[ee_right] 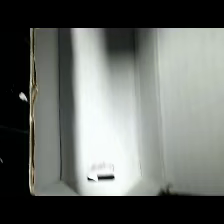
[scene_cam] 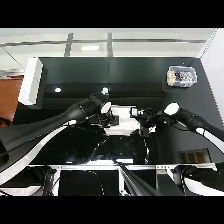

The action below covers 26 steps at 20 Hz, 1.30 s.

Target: Fold the box and place the chain.

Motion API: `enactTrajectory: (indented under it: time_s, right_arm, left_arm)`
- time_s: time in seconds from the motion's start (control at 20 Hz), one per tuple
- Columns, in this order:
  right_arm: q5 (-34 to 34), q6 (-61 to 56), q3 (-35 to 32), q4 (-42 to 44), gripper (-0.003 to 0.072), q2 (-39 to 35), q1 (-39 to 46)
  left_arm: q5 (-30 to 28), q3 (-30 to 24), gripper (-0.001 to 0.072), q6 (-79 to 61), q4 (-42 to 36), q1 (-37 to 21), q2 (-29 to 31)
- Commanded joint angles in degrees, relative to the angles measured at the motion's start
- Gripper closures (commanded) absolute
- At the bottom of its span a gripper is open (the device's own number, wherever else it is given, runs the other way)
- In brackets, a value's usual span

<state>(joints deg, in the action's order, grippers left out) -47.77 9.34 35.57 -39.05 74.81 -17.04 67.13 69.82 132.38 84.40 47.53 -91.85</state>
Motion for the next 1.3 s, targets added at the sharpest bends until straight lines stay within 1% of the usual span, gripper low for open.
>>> enactTrajectory:
  time_s: [0.0,0.1,0.15,0.35,0.4,0.45,0.6,0.7,0.75,0.8,0.85,1.15,1.2,1.25]
  right_arm:
    - [-3.58,-4.07,0.17,-6.01,0.0011,-4.20,1.07]
    - [-5.46,-4.46,0.17,-11.19,0.0012,-7.56,1.84]
    - [-5.90,-4.61,0.17,-12.28,0.0013,-8.74,2.08]
    - [-5.53,-4.50,0.11,-10.58,0.0015,-8.87,1.40]
    - [-4.87,-4.33,0.11,-9.86,0.0113,-8.81,1.18]
    - [-4.31,-3.91,0.11,-8.92,0.0250,-8.81,0.92]
    - [-4.02,-3.85,0.11,-6.08,0.0254,-8.00,0.42]
    - [-4.20,-3.85,0.11,-4.42,0.0381,-6.71,-0.46]
    - [-3.93,-3.85,0.11,-3.87,0.0383,-6.14,-1.01]
    - [-3.89,-3.87,0.11,-3.48,0.0437,-5.66,-1.55]
    - [-3.89,-3.91,0.11,-2.78,0.0567,-5.29,-1.92]
    - [-1.55,-4.09,0.11,4.37,0.0554,-3.13,-3.93]
    - [-0.94,-4.98,0.11,4.63,0.0510,-3.13,-3.91]
    - [0.00,-7.04,0.11,4.55,0.0301,-3.13,-3.89]
  left_arm:
    - [0.94,0.02,0.0685,0.04,0.17,-0.07,-0.04]
    - [1.03,0.00,0.0685,0.04,0.17,-0.07,-0.04]
    - [1.05,0.00,0.0685,0.04,0.17,-0.07,-0.04]
    - [1.05,0.02,0.0685,0.04,0.17,-0.07,-0.04]
    - [1.05,0.02,0.0685,0.07,0.15,-0.07,-0.04]
    - [1.05,0.02,0.0685,0.04,0.17,-0.07,-0.04]
    - [0.87,0.02,0.0685,0.07,0.17,-0.07,-0.04]
    - [0.87,0.02,0.0685,0.07,0.17,-0.07,-0.04]
    - [0.87,0.02,0.0685,0.07,0.17,-0.07,-0.04]
    - [0.87,0.02,0.0685,0.07,0.17,-0.07,-0.04]
    - [0.87,0.02,0.0685,0.07,0.17,-0.07,-0.04]
    - [0.87,0.02,0.0685,0.07,0.15,-0.07,-0.04]
    - [0.85,0.02,0.0685,0.07,0.15,-0.07,-0.04]
    - [0.85,0.02,0.0685,0.07,0.15,-0.07,-0.04]
